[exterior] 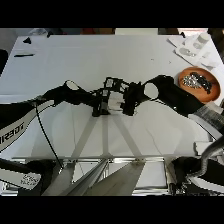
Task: Fold the box and place the chain.
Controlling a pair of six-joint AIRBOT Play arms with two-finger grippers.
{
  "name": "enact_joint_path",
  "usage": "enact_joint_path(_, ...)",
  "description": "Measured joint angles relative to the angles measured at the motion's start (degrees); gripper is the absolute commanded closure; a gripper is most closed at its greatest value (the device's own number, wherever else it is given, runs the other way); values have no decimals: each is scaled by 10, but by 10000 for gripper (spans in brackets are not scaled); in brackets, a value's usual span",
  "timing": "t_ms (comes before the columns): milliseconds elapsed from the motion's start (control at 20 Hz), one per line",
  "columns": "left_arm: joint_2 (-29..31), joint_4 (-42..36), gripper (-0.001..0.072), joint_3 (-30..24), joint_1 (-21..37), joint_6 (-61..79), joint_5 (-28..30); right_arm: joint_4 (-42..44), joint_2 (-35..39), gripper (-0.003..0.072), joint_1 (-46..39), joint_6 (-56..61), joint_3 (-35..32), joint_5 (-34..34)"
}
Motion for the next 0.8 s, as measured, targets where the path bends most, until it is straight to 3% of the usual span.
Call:
enact_joint_path(100,0,0,504,0,0,0,0,3,8,671,-3,18,0,0)
enact_joint_path(250,0,0,504,0,0,0,0,49,14,679,-16,47,0,-3)
enact_joint_path(400,0,0,504,0,0,0,1,151,15,680,-37,59,-12,-31)
enact_joint_path(600,0,0,504,0,0,0,1,325,7,680,-64,45,-67,-81)
enact_joint_path(800,0,0,504,0,0,0,1,409,-31,679,-68,30,-107,-95)
